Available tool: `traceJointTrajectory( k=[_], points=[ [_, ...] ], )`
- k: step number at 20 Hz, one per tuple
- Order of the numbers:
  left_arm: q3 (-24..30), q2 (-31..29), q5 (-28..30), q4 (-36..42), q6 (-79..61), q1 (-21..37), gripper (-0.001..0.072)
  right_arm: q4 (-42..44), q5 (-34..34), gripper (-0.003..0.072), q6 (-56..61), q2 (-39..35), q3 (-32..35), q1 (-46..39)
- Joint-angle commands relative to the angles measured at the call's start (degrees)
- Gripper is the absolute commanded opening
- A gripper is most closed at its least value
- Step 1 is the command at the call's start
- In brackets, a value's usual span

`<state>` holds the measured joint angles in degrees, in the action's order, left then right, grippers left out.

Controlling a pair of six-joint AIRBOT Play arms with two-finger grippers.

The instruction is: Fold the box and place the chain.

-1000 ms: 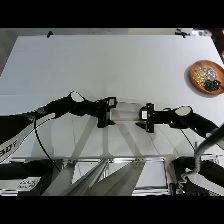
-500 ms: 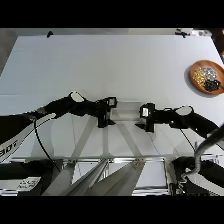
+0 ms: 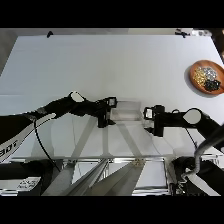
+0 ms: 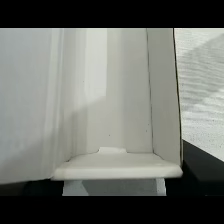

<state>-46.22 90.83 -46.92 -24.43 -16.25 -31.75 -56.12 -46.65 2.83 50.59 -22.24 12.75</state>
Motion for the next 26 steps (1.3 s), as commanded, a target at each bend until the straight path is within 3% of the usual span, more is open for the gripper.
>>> traceJointTrajectory(
  k=[1,2,3,4,5,6,8,10,16,19,22,26],
  points=[
    [0.02,0.0,-0.04,-0.02,-0.02,-0.04,0.0276,-16.98,-8.79,0.0699,18.58,-9.62,-0.07,-0.02],
    [0.02,0.0,-0.04,-0.02,-0.02,-0.02,0.0276,-17.16,-11.76,0.0644,20.09,-12.81,-0.07,-0.02],
    [0.02,0.0,-0.04,-0.02,-0.02,-0.04,0.0276,-15.26,-13.75,0.052,19.87,-15.82,-0.07,-0.02],
    [0.02,0.0,-0.02,-0.02,-0.02,-0.02,0.0276,-10.88,-14.19,0.0348,18.51,-18.97,-0.07,-0.02],
    [0.02,0.0,-0.04,-0.02,-0.02,-0.02,0.0276,-5.25,-13.81,0.0097,15.52,-21.68,-0.07,-0.02],
    [0.02,0.0,-0.04,-0.02,-0.02,-0.04,0.0276,2.4,-12.74,0.0008,10.36,-23.93,-0.07,-0.02],
    [0.02,0.0,-0.02,-0.02,-0.02,-0.02,0.0276,18.47,-6.36,0.0007,4.9,-24.9,-0.07,-0.02],
    [0.02,0.0,-0.04,-0.02,-0.02,-0.02,0.0276,28.04,1.46,0.0002,4.0,-22.43,-0.07,-0.02],
    [0.02,0.0,-0.07,-0.02,-0.02,-0.02,0.0276,38.36,5.57,0.0001,-0.92,-0.66,-0.09,-0.02],
    [0.02,0.0,-0.04,-0.02,-0.02,-0.02,0.0276,51.91,9.62,0.0001,-9.73,9.31,-0.17,-0.02],
    [0.02,0.0,-0.04,-0.02,-0.02,-0.04,0.0276,65.94,11.08,0.0005,-17.07,15.43,-0.5,-0.02],
    [0.02,0.0,-0.04,-0.02,-0.02,-0.02,0.0276,69.4,17.14,0.0005,-15.67,18.88,-0.61,-0.02]
  ],
)
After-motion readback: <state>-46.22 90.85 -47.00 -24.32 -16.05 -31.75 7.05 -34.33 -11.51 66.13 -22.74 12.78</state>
